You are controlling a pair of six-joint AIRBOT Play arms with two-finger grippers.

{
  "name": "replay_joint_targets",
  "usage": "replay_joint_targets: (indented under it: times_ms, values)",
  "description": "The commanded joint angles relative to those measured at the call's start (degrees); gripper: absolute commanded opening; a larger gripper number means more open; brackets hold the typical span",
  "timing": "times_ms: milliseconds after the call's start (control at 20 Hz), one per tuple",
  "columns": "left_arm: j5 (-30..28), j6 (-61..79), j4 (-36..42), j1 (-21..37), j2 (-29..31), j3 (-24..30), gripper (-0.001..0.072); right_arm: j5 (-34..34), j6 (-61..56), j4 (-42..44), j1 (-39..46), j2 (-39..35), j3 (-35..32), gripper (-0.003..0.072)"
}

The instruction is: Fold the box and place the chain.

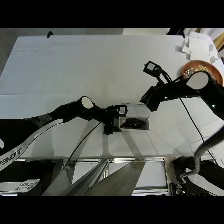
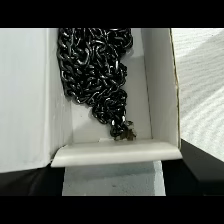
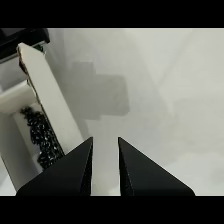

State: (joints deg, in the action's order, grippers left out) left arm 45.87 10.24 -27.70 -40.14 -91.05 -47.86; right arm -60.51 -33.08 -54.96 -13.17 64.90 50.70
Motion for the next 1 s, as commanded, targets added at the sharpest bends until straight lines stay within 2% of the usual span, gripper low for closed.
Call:
replay_joint_targets:
  times_ms: [0, 250, 550, 700, 750, 950]
  values:
    - [0.0, 0.0, -0.02, 0.04, 0.04, -0.02, 0.0069, -5.33, 3.39, 0.2, -0.22, 0.04, 0.07, 0.0173]
    - [0.0, 0.0, -0.02, 0.04, 0.04, -0.02, 0.0069, -7.85, 9.01, 0.13, -3.02, -4.94, -0.68, 0.0174]
    - [0.0, 0.0, -0.02, 0.04, 0.04, -0.02, 0.0069, -7.87, 9.62, -0.07, -5.46, -5.49, -3.37, 0.0178]
    - [-0.02, 0.0, -0.02, 0.04, 0.04, -0.02, 0.0069, -7.98, 9.62, -0.07, -5.44, -5.68, -3.87, 0.0204]
    - [0.02, 0.0, -0.02, 0.04, 0.04, -0.02, 0.0069, -8.11, 9.62, -0.09, -5.44, -5.79, -3.87, 0.0238]
    - [0.0, 0.0, -0.02, 0.04, 0.04, -0.02, 0.0069, -7.82, 9.66, -0.35, -5.44, -5.92, -3.87, 0.0245]
